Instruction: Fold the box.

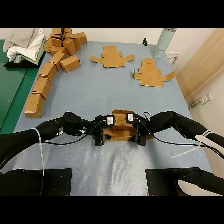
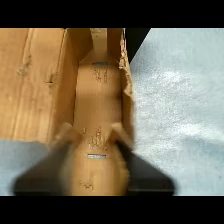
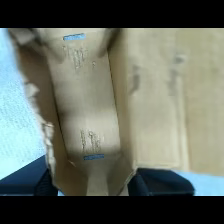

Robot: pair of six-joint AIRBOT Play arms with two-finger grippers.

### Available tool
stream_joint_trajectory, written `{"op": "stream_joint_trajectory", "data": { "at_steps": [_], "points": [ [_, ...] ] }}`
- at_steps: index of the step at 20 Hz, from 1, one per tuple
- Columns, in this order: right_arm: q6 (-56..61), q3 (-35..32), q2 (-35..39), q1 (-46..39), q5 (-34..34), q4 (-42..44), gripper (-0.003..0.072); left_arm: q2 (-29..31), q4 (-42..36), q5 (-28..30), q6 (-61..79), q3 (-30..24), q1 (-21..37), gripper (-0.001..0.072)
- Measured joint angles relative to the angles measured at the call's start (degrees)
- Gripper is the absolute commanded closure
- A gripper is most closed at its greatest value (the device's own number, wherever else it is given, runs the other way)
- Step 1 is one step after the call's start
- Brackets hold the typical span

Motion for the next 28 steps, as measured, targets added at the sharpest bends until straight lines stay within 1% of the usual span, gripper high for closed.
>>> {"op": "stream_joint_trajectory", "data": {
  "at_steps": [4,6,7,9,11,13,14,15,16,18,20,21,25,28],
  "points": [
    [-0.02,0.0,0.0,0.0,0.02,0.0,0.0265,2.91,2.64,0.22,-6.05,0.0,0.02,0.0696],
    [-0.04,0.0,0.0,0.0,0.0,0.0,0.0265,5.97,6.25,0.37,-12.92,0.0,0.15,0.0696],
    [-0.04,0.0,0.0,0.0,0.02,0.0,0.0265,7.91,9.29,0.44,-17.92,0.0,0.33,0.0696],
    [-0.09,0.0,0.0,0.0,0.0,0.0,0.0265,12.22,18.23,-0.2,-31.06,0.0,1.44,0.0696],
    [-0.09,0.0,0.0,0.0,0.0,-0.02,0.0265,17.11,30.08,-1.64,-48.54,0.0,3.85,0.0696],
    [-0.09,0.0,0.0,0.0,0.02,-0.02,0.0265,21.57,41.77,-5.33,-68.46,0.0,7.74,0.0696],
    [-0.11,0.0,0.0,0.0,0.02,-0.02,0.0265,23.12,46.16,-7.8,-77.57,0.0,10.03,0.0696],
    [-0.11,0.0,0.0,0.0,0.02,-0.02,0.0265,24.26,49.53,-10.71,-85.66,-0.02,12.33,0.0696],
    [-0.11,0.0,0.0,0.0,0.0,-0.02,0.0265,24.81,51.19,-13.18,-91.32,-0.2,14.01,0.0696],
    [-0.13,0.0,0.0,0.0,0.02,-0.02,0.0265,24.35,51.84,-16.92,-99.19,-0.76,16.26,0.0696],
    [-0.17,0.0,0.0,0.0,0.0,-0.02,0.0266,22.05,49.59,-18.29,-102.71,-1.33,16.28,0.0696],
    [-0.17,0.0,0.0,0.0,0.02,-0.02,0.0265,20.52,48.68,-18.08,-103.75,-1.46,15.65,0.0696],
    [-0.17,0.0,0.0,0.0,0.02,-0.02,0.0265,13.42,43.89,-13.64,-106.09,-1.7,10.23,0.0696],
    [-0.15,0.0,0.0,0.0,0.02,-0.02,0.0265,10.08,41.72,-9.66,-106.71,-1.22,5.97,0.0696]
  ]
}}
